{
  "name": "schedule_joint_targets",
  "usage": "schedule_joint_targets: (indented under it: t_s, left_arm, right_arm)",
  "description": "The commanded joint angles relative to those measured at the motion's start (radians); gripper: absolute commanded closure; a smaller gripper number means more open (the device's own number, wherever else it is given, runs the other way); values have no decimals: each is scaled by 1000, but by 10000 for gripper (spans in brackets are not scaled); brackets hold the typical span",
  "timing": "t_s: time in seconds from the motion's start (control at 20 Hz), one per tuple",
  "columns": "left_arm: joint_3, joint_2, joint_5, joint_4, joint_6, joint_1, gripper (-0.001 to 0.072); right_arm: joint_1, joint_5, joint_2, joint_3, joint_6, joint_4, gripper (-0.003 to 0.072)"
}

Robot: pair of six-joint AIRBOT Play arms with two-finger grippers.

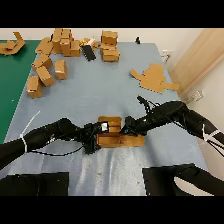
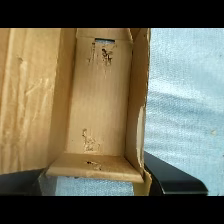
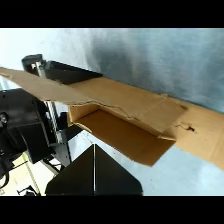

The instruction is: Fold the box.

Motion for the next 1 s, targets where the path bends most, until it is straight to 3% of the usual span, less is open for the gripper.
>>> schedule_joint_targets:
  t_s: [0.0, 0.3, 0.65, 0.95]
  left_arm:
    - [0, 0, 0, 0, 0, 0, 103]
    - [0, 0, 0, 0, 0, 0, 103]
    - [0, 0, 0, 0, 0, 0, 103]
    - [0, 0, 0, 0, 0, 0, 103]
  right_arm:
    - [19, 10, -8, 19, -162, 50, 680]
    - [-36, -17, -120, 78, -371, 213, 681]
    - [-86, -60, -431, 140, -474, 205, 681]
    - [-88, -50, -502, 140, -485, 172, 681]
